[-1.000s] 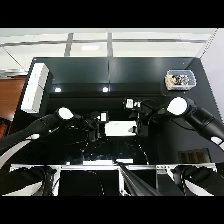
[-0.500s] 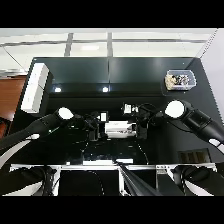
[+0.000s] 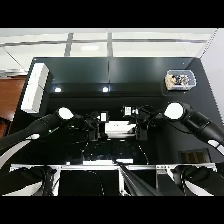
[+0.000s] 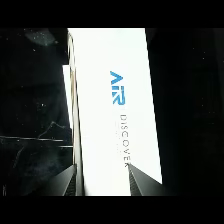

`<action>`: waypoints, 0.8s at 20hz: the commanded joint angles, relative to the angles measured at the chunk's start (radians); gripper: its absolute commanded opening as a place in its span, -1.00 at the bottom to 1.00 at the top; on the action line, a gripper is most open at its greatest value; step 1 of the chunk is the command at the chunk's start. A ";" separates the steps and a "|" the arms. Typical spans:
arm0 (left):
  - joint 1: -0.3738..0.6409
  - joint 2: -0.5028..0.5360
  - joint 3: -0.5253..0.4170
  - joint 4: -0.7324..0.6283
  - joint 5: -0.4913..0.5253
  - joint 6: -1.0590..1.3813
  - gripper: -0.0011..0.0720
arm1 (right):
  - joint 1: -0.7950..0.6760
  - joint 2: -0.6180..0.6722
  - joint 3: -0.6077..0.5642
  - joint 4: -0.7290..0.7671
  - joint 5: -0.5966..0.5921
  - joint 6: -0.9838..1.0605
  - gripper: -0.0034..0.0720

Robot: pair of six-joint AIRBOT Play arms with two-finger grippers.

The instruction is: Fold the box and place the chain.

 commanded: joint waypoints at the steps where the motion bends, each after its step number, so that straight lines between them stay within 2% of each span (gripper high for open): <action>1: -0.001 -0.001 0.001 0.000 0.000 0.001 0.13 | 0.001 -0.002 -0.019 0.000 -0.019 0.001 0.10; 6: -0.001 -0.001 0.001 0.000 0.000 0.001 0.13 | 0.000 0.008 -0.031 0.047 -0.037 0.167 0.08; 8: -0.001 -0.001 0.001 0.000 0.000 0.001 0.13 | 0.000 0.053 -0.026 0.082 -0.034 0.212 0.08; 10: -0.001 -0.001 0.001 0.000 0.000 0.001 0.13 | -0.001 0.103 -0.020 0.145 -0.038 0.395 0.08; 11: -0.001 -0.001 0.001 0.000 0.000 0.001 0.13 | -0.003 0.110 -0.020 0.179 -0.040 0.561 -0.19; 12: -0.001 -0.001 0.001 0.000 0.000 0.001 0.13 | -0.002 0.108 -0.022 0.196 -0.043 0.716 -0.89; 14: -0.001 -0.001 0.001 0.000 0.000 0.001 0.13 | 0.000 0.093 -0.034 0.238 -0.047 0.953 -0.88; 16: -0.001 -0.001 0.001 0.000 -0.001 0.001 0.13 | -0.008 0.064 -0.042 0.295 -0.048 0.975 -0.88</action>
